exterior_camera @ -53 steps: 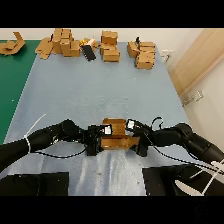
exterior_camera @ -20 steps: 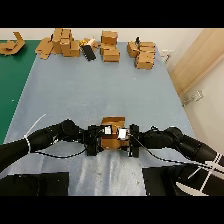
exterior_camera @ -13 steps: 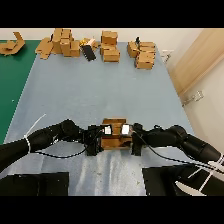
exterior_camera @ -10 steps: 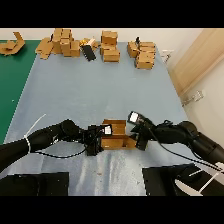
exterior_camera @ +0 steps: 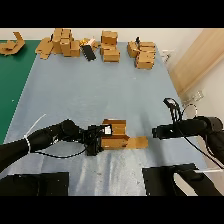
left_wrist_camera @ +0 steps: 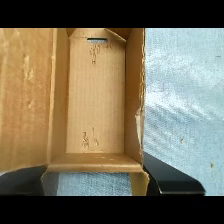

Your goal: Fold the box.

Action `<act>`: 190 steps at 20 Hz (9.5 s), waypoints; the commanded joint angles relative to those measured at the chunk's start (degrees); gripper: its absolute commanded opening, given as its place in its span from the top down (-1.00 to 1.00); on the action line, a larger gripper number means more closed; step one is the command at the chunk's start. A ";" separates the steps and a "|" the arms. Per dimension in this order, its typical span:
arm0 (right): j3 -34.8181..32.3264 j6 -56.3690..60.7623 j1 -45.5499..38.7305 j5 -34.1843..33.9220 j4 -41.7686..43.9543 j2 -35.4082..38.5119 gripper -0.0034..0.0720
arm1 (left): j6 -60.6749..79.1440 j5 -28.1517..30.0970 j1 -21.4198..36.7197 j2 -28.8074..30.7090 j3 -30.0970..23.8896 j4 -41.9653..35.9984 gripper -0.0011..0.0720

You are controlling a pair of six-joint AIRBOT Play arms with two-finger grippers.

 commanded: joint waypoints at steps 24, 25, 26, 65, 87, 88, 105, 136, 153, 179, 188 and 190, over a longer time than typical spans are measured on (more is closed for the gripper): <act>-5.60 -2.19 9.92 10.25 26.97 -13.79 0.90 | 0.02 0.00 0.04 0.07 0.00 0.02 -0.31; -4.98 -2.19 10.16 10.29 27.08 -12.81 0.90 | 0.02 0.00 0.04 0.07 0.00 0.02 -0.31; -4.55 -2.19 10.16 10.29 27.06 -11.82 0.90 | 0.02 0.00 0.04 0.07 0.00 0.02 -0.31; 1.92 14.03 25.70 14.86 19.69 -13.49 -0.29 | 0.02 0.00 0.04 0.07 0.00 0.02 -0.31; 20.94 46.49 42.88 2.05 -8.13 -34.45 -0.05 | 0.02 0.00 0.04 0.07 0.00 0.02 -0.31; 21.57 46.49 42.88 1.84 -7.67 -35.39 -0.03 | 0.02 0.00 0.04 0.07 0.00 0.02 -0.31; 26.93 45.81 42.86 -9.18 -8.28 -36.50 -0.19 | 0.02 0.00 0.04 0.07 0.00 0.02 -0.31; 22.29 -45.18 8.87 -17.18 54.14 -47.89 0.91 | 0.02 0.00 0.04 0.07 0.00 0.02 -0.31; 1.36 -52.17 36.15 32.02 32.22 -13.55 0.90 | 0.02 0.00 0.04 0.07 0.00 0.02 -0.31; -2.93 -56.74 40.52 29.16 21.88 -6.45 -0.38 | 0.02 0.00 0.04 0.07 0.00 0.02 -0.31; -2.97 -64.43 42.21 30.82 11.10 -6.34 -0.38 | 0.02 0.00 0.04 0.07 0.00 0.02 -0.31; -2.93 -65.33 42.29 32.39 10.03 -6.32 -0.38 | 0.02 0.00 0.04 0.07 0.00 0.02 -0.31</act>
